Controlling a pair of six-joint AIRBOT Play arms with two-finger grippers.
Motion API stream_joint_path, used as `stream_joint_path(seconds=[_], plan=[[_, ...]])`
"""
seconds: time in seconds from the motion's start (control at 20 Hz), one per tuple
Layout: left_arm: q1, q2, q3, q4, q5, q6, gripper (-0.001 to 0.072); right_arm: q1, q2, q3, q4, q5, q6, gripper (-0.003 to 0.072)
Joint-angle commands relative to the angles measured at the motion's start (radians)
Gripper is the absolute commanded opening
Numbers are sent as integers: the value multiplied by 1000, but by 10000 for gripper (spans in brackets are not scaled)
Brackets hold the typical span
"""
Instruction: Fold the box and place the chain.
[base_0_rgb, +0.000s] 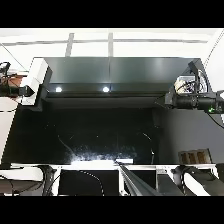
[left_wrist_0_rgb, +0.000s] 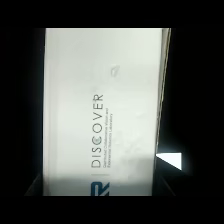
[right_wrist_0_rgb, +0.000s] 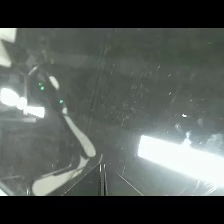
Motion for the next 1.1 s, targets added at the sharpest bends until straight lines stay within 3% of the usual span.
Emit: stream_joint_path(seconds=[0.0, 0.05, 0.25, 0.55, 0.6, 0.7, 0.85, 1.05], plan=[[-29, -22, 6, -6, 62, 3, 485, 0, 1, 1, -21, -31, 31, 41], [-35, -21, 6, -3, 71, 0, 711, 0, 1, 1, -30, -30, 35, 41], [-47, 52, 12, 94, 30, -5, 716, 2, 1, 1, -29, -2, 37, 41], [-81, 329, 66, 109, -69, -114, 705, -2, 1, 30, -80, 23, 38, 41], [-95, 382, 67, 72, -94, -114, 589, -1, 3, 61, -145, 58, 43, 41], [-134, 470, 66, -23, -196, -114, 35, 0, 34, 104, -270, 63, 124, 41], [-286, 584, 4, -29, -323, -232, 25, 8, 156, 106, -455, -53, 251, 41], [-514, 813, -272, -27, -253, -348, 25, 73, 285, 17, -655, -185, 349, 41]])
